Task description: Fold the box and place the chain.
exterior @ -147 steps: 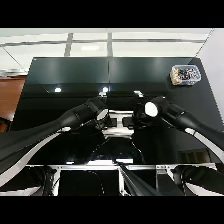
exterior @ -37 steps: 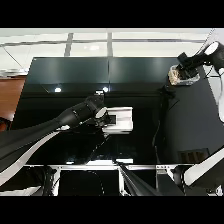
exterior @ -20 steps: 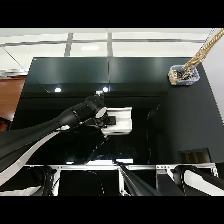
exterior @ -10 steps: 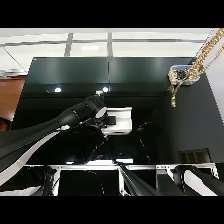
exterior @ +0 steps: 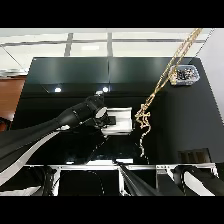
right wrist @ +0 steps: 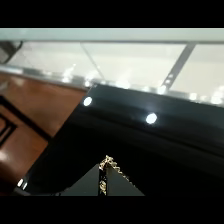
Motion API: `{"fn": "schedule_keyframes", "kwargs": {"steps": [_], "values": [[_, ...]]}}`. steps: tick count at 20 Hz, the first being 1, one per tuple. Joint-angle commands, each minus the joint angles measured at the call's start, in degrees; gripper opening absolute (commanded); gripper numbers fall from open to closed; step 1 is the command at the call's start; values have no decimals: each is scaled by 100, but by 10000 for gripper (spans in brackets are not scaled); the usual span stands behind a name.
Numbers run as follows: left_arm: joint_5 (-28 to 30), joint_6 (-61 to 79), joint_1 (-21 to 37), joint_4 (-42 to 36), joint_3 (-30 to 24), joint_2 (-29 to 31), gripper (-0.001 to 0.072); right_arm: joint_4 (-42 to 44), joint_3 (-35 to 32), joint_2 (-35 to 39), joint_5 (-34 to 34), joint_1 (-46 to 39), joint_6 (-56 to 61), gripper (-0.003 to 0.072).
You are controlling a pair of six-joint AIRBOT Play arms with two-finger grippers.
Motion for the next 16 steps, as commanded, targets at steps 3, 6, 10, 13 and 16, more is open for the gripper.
{"fn": "schedule_keyframes", "kwargs": {"steps": [3,6,10,13,16], "values": [[0,2,4,0,4,4,32,-166,-31,4,455,507,0,13],[0,2,4,0,4,4,32,-369,-238,2,616,876,2,13],[0,2,4,0,4,4,32,-424,-804,2,835,1121,-232,15],[0,2,4,0,4,4,32,-101,-1381,0,793,1377,-592,16],[2,2,4,0,4,4,32,-63,-2131,0,343,1792,-669,15]]}}
